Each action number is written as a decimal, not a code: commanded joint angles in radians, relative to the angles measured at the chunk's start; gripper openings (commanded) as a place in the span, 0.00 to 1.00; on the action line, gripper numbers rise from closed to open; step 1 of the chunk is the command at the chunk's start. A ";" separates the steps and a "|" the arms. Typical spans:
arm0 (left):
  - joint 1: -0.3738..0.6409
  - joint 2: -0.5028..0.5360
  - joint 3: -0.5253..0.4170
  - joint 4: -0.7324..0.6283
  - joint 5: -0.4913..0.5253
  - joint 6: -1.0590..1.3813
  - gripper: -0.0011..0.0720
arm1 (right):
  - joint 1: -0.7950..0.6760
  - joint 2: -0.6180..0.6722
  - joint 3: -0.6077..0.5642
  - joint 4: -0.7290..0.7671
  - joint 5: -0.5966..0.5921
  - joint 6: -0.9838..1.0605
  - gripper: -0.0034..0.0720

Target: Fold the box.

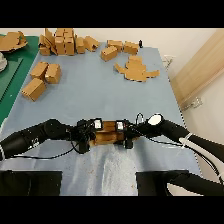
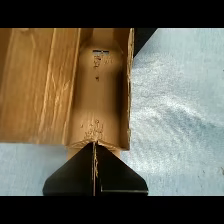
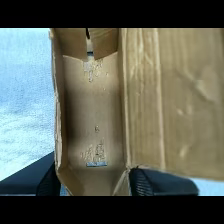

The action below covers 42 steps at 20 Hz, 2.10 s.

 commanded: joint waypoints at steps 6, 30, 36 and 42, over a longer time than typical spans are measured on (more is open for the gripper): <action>-0.022 -0.014 0.001 -0.029 0.095 0.000 0.06 | 0.000 0.000 0.000 0.000 0.000 0.000 0.72; 0.171 0.401 -0.002 0.848 -0.378 -0.972 0.20 | 0.000 0.000 0.000 0.000 0.000 0.000 0.72; 0.250 0.423 -0.090 0.729 -0.438 -1.677 0.03 | 0.000 0.000 0.000 0.000 0.000 0.000 0.72; 0.227 0.176 -0.116 0.359 -0.202 -1.585 0.03 | 0.000 0.000 0.000 0.000 0.000 0.000 0.72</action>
